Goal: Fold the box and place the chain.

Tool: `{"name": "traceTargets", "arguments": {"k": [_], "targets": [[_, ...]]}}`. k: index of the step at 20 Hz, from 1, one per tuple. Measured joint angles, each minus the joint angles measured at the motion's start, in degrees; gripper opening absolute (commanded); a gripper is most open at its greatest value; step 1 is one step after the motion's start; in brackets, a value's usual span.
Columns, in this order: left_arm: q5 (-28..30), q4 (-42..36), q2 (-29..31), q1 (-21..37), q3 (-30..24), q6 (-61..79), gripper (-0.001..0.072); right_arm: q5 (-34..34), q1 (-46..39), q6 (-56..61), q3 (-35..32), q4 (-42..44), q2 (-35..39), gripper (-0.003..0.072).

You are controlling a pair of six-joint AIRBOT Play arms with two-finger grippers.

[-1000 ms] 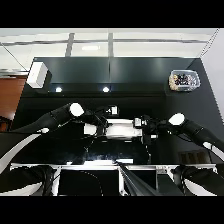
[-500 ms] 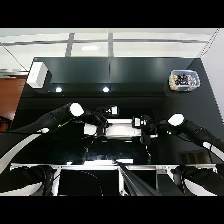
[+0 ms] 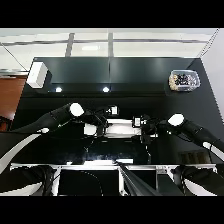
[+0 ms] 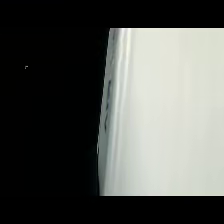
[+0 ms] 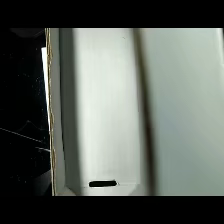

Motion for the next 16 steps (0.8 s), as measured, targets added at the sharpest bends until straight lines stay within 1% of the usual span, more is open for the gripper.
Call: {"name": "traceTargets", "arguments": {"k": [1,2,3,4,5,6,10,11,12,13,14,15,16], "targets": [[0.2,0.7,-0.1,0.0,0.0,-0.3,0.0338,0.1,0.0,0.1,0.0,0.0,0.0,0.0431],[-0.9,1.2,0.0,0.1,0.0,-0.3,0.0548,0.1,0.0,0.1,0.0,-0.1,0.0,0.0431],[-0.5,0.6,0.5,0.1,0.5,-0.7,0.0676,0.2,0.0,0.1,0.0,-0.1,0.0,0.0431],[-1.5,1.1,0.8,0.3,0.7,-1.3,0.0693,0.3,0.0,-0.2,0.0,-0.3,0.0,0.0431],[-2.9,1.7,1.5,0.5,1.0,-2.3,0.0693,0.3,0.0,0.0,0.0,-0.2,0.0,0.0431],[-2.9,1.8,2.7,0.8,1.4,-3.7,0.0692,0.3,0.0,0.1,0.0,-0.2,0.0,0.0431],[-6.3,8.6,8.9,2.1,1.9,-12.1,0.0683,0.2,0.0,0.0,0.0,-0.2,0.0,0.0431],[-8.8,11.1,10.6,2.5,1.9,-15.4,0.0676,0.2,0.0,0.0,0.0,-0.2,0.0,0.0431],[-10.8,13.3,12.1,2.9,2.0,-18.9,0.0596,0.2,0.0,0.0,0.0,-0.2,0.0,0.0431],[-13.6,15.2,13.1,3.3,2.0,-22.6,0.0388,0.2,0.0,0.0,0.0,-0.2,0.0,0.0431],[-16.6,16.9,13.8,3.7,2.0,-26.5,0.0102,0.2,0.0,0.0,0.0,-0.3,0.0,0.0431],[-19.2,17.5,14.1,3.8,2.0,-30.1,0.0024,0.2,0.0,0.0,0.0,-0.3,0.0,0.0431],[-21.8,17.5,14.3,3.9,1.9,-33.1,0.0024,0.2,0.0,0.0,0.0,-0.3,0.0,0.0431]]}}
